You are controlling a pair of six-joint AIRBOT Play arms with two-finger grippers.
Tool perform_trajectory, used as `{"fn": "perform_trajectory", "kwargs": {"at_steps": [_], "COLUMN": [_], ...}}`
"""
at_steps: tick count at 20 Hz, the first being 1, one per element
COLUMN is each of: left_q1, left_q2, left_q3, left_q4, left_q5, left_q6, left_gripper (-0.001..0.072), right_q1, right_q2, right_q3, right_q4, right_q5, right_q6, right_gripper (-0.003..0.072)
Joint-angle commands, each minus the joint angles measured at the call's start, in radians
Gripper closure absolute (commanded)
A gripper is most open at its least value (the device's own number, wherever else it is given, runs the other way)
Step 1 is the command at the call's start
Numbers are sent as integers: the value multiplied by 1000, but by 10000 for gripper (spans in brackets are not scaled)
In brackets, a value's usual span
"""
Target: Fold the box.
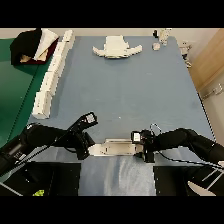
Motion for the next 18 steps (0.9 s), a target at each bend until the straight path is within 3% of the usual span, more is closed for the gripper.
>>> {"fn": "perform_trajectory", "kwargs": {"at_steps": [1, 4, 6, 10, 13, 18], "left_q1": [-8, -82, -141, -165, -158, -143], "left_q2": [49, -74, -179, -351, -447, -588], "left_q3": [-1, 7, 36, 116, 124, 126], "left_q4": [-138, -421, -494, -514, -512, -512], "left_q5": [-76, 139, 238, 391, 491, 502], "left_q6": [-343, -355, -355, -357, -385, -468], "left_gripper": [697, 697, 697, 697, 697, 697], "right_q1": [1, 1, 1, 1, 1, 1], "right_q2": [0, 0, 0, 0, 0, 0], "right_q3": [0, 0, 0, 0, 0, 0], "right_q4": [0, 0, 0, 0, 0, 0], "right_q5": [1, 0, 1, 1, 1, 1], "right_q6": [0, 0, 0, 0, 0, 0], "right_gripper": [160, 161, 161, 161, 161, 161]}}
